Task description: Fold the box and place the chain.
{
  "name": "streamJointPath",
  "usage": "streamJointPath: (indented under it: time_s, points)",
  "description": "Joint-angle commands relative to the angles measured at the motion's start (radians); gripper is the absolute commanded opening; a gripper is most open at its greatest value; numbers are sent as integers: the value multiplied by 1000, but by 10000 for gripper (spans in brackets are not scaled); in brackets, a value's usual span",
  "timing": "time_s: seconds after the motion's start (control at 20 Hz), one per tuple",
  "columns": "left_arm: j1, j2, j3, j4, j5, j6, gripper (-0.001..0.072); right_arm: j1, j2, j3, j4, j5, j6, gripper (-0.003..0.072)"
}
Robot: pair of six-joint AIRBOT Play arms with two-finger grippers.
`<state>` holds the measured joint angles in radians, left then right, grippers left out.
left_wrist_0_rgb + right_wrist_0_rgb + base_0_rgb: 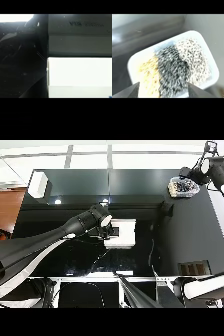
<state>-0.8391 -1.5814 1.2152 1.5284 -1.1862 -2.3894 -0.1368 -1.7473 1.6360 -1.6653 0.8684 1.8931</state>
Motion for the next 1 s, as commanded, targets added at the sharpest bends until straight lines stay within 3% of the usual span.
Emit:
streamJointPath:
  time_s: [0.0, 0.05, 0.25, 0.35, 0.6, 0.75, 0.85, 0.9, 0.95]
  points:
    - [1, 0, 0, 0, -16, 0, 25, -90, -192, 166, 235, 69, -100, 671]
    - [1, 0, 0, 0, -23, 0, 25, -97, -206, 166, 231, 64, -102, 620]
    - [1, 0, 0, 0, -23, 0, 25, -98, -230, 166, 233, 17, -188, 618]
    - [1, 0, 0, 0, -23, 0, 25, -98, -241, 166, 241, 13, -189, 548]
    - [1, 0, 0, 0, -23, 0, 25, -97, -254, 166, 257, 62, -240, 522]
    - [1, 0, 0, 0, -23, 0, 25, -97, -252, 167, 254, 109, -240, 231]
    - [1, 0, 0, 0, -27, 0, 25, -101, -240, 172, 254, 136, -259, 187]
    - [1, 0, 0, 0, -26, 0, 26, -105, -226, 178, 255, 156, -284, 18]
    - [1, 0, 0, 0, -26, 0, 25, -110, -209, 193, 255, 184, -301, 11]
